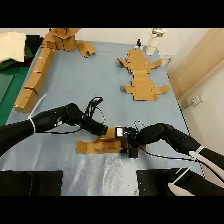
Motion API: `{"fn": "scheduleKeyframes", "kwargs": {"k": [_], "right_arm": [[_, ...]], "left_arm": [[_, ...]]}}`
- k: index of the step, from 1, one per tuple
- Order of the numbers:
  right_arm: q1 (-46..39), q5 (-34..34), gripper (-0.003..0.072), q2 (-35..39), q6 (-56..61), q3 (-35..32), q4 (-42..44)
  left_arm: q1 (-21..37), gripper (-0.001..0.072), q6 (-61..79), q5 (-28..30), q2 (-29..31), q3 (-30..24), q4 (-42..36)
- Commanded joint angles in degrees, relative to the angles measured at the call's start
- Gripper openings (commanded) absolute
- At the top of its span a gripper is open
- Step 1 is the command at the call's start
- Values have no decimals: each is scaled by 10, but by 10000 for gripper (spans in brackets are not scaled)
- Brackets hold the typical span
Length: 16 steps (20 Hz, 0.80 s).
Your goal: Fold the box.
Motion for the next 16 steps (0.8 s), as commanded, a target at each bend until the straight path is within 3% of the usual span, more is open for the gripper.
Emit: {"fn": "scheduleKeyframes", "kwargs": {"k": [1,6,10,14,15,16], "right_arm": [[0,0,504,0,0,0,-3],[0,0,504,0,0,0,-3],[0,0,504,0,0,0,-3],[0,0,504,0,0,0,-3],[0,0,504,0,0,0,-3],[0,0,504,0,0,0,-3]], "left_arm": [[14,11,43,-22,33,8,-2],[43,11,89,-42,161,-9,5],[64,11,121,-70,251,-75,10],[47,13,275,-177,354,-158,69],[40,84,303,-185,366,-171,83],[34,517,329,-177,369,-179,87]]}}
